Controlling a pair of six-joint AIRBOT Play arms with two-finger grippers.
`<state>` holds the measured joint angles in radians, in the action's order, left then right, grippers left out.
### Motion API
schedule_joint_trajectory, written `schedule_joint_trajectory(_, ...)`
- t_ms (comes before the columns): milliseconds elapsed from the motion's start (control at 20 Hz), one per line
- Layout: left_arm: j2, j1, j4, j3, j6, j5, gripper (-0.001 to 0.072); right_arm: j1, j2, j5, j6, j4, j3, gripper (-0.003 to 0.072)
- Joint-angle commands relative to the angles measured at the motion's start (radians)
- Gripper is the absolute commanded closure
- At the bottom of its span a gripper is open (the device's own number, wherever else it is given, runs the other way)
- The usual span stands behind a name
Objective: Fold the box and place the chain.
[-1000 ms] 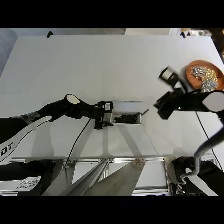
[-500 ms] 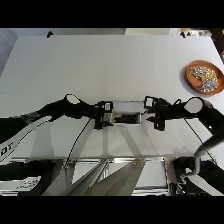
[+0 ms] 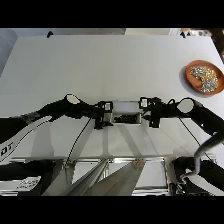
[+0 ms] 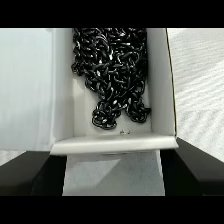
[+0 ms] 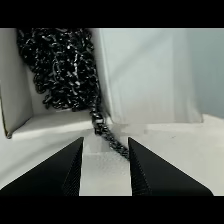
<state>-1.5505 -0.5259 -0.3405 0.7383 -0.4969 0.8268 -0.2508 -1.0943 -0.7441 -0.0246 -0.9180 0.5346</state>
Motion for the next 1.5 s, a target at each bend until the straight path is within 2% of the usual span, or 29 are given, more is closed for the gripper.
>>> schedule_joint_trajectory(0,0.001,0.0,0.0,0.001,0.0,0.0,0.0436,-0.002,-0.006,0.024,0.008,0.032,-0.001,0.0402)
schedule_joint_trajectory(50,0.001,0.0,0.0,0.001,0.0,0.0,0.0436,-0.002,-0.006,0.024,0.008,0.032,-0.001,0.044)
schedule_joint_trajectory(300,0.001,0.0,0.0,0.001,0.0,0.0,0.0436,-0.002,-0.006,0.023,0.008,0.036,-0.001,0.0471)
schedule_joint_trajectory(350,0.001,0.0,0.0,0.001,0.0,0.0,0.0436,-0.002,-0.006,0.023,0.008,0.036,-0.001,0.0514)
schedule_joint_trajectory(650,0.001,0.0,0.0,0.001,0.0,0.0,0.0436,-0.002,-0.006,0.019,0.008,0.052,-0.001,0.0534)
schedule_joint_trajectory(750,0.001,0.0,0.0,0.001,0.0,0.0,0.0436,-0.002,-0.006,0.007,0.006,0.025,-0.001,0.067)
schedule_joint_trajectory(900,0.001,0.0,0.0,0.001,0.0,0.0,0.0436,-0.002,-0.005,0.003,-0.06,-0.089,-0.001,0.067)
schedule_joint_trajectory(1150,0.001,0.0,0.0,0.001,0.0,0.0,0.0436,-0.001,0.064,-0.016,-0.321,-0.372,-0.001,0.0671)
schedule_joint_trajectory(1350,0.001,0.0,0.0,0.001,0.0,0.0,0.0436,-0.001,0.219,-0.137,-0.352,-0.394,0.002,0.0671)
schedule_joint_trajectory(1450,0.001,0.0,0.0,0.001,0.0,0.0,0.0436,-0.002,0.295,-0.236,-0.438,-0.376,0.028,0.0671)
